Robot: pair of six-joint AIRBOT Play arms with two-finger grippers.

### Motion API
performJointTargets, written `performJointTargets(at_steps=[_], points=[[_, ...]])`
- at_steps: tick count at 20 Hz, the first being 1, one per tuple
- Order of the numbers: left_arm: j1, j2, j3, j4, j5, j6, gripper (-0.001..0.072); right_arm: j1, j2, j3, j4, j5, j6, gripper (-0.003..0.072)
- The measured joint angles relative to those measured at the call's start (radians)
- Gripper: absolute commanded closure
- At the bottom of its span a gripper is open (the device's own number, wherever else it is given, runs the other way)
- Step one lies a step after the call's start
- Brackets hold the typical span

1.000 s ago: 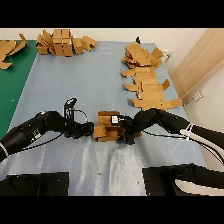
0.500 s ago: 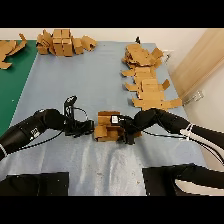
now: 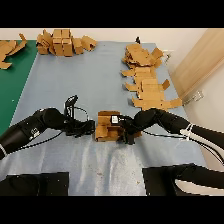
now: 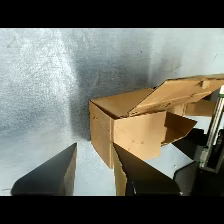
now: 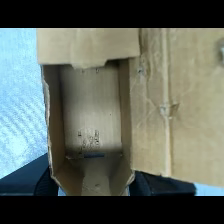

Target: Fold the box.

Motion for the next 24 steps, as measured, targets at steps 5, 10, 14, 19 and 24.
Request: performJointTargets(at_steps=[5, 10, 14, 19, 24], points=[[-0.021, -0.005, 0.002, -0.024, 0.003, 0.019, 0.0341, 0.000, 0.000, 0.000, 0.000, 0.000, 0.000, 0.0192], [-0.047, -0.027, 0.006, -0.029, 0.008, 0.026, 0.0337, 0.000, 0.000, 0.000, 0.000, 0.000, 0.000, 0.0191], [-0.078, -0.058, 0.032, -0.016, 0.004, 0.026, 0.0336, 0.000, 0.000, 0.000, 0.000, 0.000, 0.000, 0.0192], [-0.094, -0.127, 0.105, 0.017, -0.051, 0.009, 0.0336, 0.000, 0.000, 0.000, 0.000, -0.001, 0.000, 0.0192], [-0.098, -0.148, 0.136, 0.035, -0.032, -0.021, 0.0337, 0.000, 0.000, 0.000, 0.000, -0.002, 0.000, 0.0192]])
